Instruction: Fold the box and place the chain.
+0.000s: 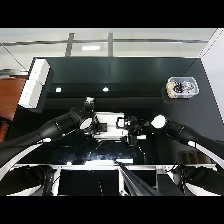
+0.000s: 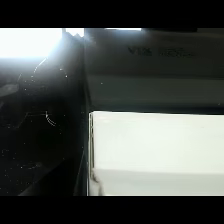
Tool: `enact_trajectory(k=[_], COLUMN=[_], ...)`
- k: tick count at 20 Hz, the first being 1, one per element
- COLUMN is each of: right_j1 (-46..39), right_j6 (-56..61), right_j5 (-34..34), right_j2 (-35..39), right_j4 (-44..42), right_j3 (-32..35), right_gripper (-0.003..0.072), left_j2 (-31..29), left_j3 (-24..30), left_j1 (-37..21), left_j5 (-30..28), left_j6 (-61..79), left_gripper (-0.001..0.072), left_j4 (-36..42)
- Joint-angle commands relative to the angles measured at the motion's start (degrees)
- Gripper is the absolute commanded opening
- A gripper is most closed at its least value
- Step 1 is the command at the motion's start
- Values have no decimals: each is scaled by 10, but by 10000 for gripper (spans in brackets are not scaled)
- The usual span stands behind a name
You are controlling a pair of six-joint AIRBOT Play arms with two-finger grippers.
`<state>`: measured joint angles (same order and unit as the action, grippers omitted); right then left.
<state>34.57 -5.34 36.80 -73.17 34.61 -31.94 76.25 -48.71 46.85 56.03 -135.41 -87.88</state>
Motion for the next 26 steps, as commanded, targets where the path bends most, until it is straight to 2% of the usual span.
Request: enact_trajectory(k=[1, 8, 9, 11, 13, 17, 18, 20, 22, 26], right_j1=[0, 0, 0, 0, 0, 0, 0, 0, 0, 0], right_j6=[0, 0, 0, 0, 0, 0, 0, 0, 0, 0], right_j5=[0, 0, 0, 0, 0, 0, 0, 0, 0, 0], right_j2=[0, 0, 0, 0, 0, 0, 0, 0, 0, 0], right_j4=[0, 0, 0, 0, 0, 0, 0, 0, 0, 0], right_j3=[0, 0, 0, 0, 0, 0, 0, 0, 0, 0], right_gripper=[501, 501, 501, 501, 501, 501, 501, 501, 501, 501], left_j2=[3, 8, 8, 8, 8, 9, 8, 8, 8, 9], left_j3=[-1, -1, -1, -3, -8, -17, -20, -22, -22, -22], left_j1=[0, 0, 0, 0, 0, 0, 0, -2, -5, -6], left_j5=[0, 2, 2, 2, 7, 10, 15, 28, 43, 33], left_j6=[-1, -1, -1, -1, -1, -1, 0, -1, -1, -1], left_gripper=[221, 215, 152, 142, 54, 35, 84, 313, 359, 355], left_j4=[0, 1, 1, 3, 3, 3, 3, 3, 0, -1])
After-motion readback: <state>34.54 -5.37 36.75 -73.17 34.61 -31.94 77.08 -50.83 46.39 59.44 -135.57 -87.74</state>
